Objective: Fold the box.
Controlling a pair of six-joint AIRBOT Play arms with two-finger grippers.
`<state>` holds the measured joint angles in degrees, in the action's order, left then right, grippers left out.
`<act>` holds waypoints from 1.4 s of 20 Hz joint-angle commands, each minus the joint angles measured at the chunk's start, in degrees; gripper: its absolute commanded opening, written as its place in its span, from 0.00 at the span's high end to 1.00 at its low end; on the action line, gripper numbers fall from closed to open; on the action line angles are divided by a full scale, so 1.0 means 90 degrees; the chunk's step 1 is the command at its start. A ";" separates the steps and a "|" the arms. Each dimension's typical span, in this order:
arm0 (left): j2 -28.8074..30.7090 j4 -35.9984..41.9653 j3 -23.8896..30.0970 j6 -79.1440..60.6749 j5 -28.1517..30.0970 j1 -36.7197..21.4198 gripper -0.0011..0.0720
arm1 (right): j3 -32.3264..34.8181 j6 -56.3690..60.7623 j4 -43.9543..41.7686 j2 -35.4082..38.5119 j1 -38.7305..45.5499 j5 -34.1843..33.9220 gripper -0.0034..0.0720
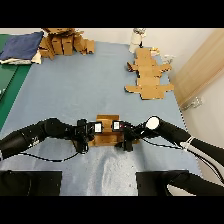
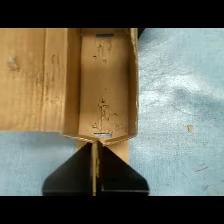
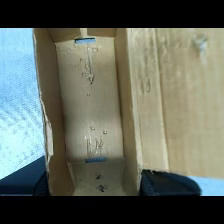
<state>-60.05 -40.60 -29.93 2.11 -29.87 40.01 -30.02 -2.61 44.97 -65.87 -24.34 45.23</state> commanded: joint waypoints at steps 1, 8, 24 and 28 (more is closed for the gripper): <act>-0.0002 0.0138 -0.0002 -0.0022 0.0015 0.0012 0.97 | -0.0002 0.0000 -0.0002 -0.0002 -0.0005 0.0000 0.18; -0.0002 0.0141 -0.0002 -0.0019 -0.0012 0.0134 0.97 | -0.0002 0.0002 -0.0039 -0.0002 -0.0005 -0.0002 0.18; -0.0180 0.0372 -0.0002 -0.0010 0.0015 0.0153 0.97 | -0.0002 0.0002 -0.0044 -0.0022 -0.0005 -0.0005 0.31; -0.0282 0.0835 -0.0007 -0.0022 0.0809 0.0321 0.97 | -0.0002 0.0002 -0.0044 -0.0022 -0.0005 -0.0005 0.31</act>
